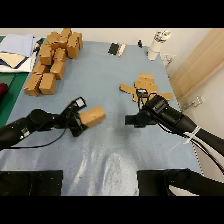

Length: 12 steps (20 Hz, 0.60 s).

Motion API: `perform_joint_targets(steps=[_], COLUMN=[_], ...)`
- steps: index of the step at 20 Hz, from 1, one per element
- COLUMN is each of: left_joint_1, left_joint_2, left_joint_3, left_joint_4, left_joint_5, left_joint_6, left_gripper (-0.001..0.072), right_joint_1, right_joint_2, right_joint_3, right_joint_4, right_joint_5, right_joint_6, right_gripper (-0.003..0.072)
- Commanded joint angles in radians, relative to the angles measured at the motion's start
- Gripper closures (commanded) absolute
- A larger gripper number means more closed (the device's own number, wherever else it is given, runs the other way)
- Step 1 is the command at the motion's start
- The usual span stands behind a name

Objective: Fold the box.

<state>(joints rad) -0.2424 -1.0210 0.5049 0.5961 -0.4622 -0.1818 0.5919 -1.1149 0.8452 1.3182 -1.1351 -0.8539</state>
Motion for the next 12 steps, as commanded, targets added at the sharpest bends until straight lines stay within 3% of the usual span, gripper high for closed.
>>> perform_joint_targets(steps=[1, 8, 12], left_joint_1=[0.226, 0.748, 0.895], left_joint_2=[0.043, 0.048, 0.047], left_joint_3=[0.001, 0.001, 0.001], left_joint_4=[0.289, 0.314, 0.318], left_joint_5=[-0.023, -0.022, 0.026], left_joint_6=[-0.295, -0.372, -0.364], left_gripper=[0.0182, 0.0182, 0.0182], right_joint_1=[-0.003, -0.006, -0.006], right_joint_2=[0.022, 0.028, 0.028], right_joint_3=[0.001, 0.001, 0.001], right_joint_4=[-0.17, -0.166, -0.166], right_joint_5=[-0.074, -0.07, -0.066], right_joint_6=[0.095, 0.096, 0.096], right_gripper=[0.0684, 0.0684, 0.0684])
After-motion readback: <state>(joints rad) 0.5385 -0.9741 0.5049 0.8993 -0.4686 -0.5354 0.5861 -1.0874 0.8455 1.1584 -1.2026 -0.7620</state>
